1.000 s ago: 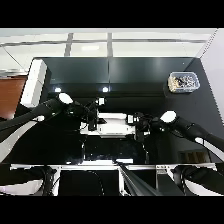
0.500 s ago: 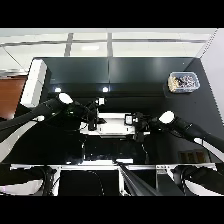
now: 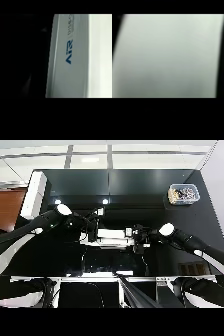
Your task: Fold the box and place the chain.
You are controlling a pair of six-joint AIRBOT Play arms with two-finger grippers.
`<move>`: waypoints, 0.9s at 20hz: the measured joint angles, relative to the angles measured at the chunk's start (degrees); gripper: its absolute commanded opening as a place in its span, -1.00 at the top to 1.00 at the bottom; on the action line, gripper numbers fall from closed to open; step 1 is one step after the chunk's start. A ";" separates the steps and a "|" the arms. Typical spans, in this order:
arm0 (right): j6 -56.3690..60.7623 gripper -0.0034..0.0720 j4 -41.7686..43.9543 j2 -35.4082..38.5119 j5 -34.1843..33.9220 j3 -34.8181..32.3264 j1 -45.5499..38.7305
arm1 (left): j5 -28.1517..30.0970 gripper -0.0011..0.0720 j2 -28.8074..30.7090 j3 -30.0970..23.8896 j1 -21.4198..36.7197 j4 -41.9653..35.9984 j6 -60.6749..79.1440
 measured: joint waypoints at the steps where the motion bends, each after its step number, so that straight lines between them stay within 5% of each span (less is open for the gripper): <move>1: 0.00 -0.32 0.00 -0.02 0.00 0.00 0.00 | -0.11 -0.94 1.46 0.00 0.17 1.53 -2.19; 5: -0.02 -0.31 -0.02 0.00 -0.02 0.00 0.00 | -2.86 -0.93 8.96 0.00 2.12 13.49 -15.45; 7: 0.00 0.16 -0.02 0.00 -0.04 0.00 0.00 | -6.32 -0.90 12.79 0.00 4.20 18.84 -22.64; 8: 0.00 0.27 -0.02 0.00 -0.09 0.00 0.00 | -8.46 -0.63 14.25 0.00 5.33 20.37 -26.12; 9: 0.00 0.28 -0.02 0.00 -0.11 0.00 0.00 | -11.10 0.01 15.45 -0.17 6.51 21.22 -30.21; 10: 0.00 0.28 -0.02 0.00 -0.11 0.00 0.00 | -13.64 0.89 16.17 -0.55 7.41 21.24 -33.86; 14: 0.00 0.28 -0.02 0.00 -0.11 0.00 0.00 | -20.15 0.90 16.44 -4.85 7.82 10.88 -42.53; 18: 0.00 0.28 -0.04 0.00 -0.11 0.00 0.00 | -11.89 0.90 15.93 -8.20 3.74 -5.18 -40.44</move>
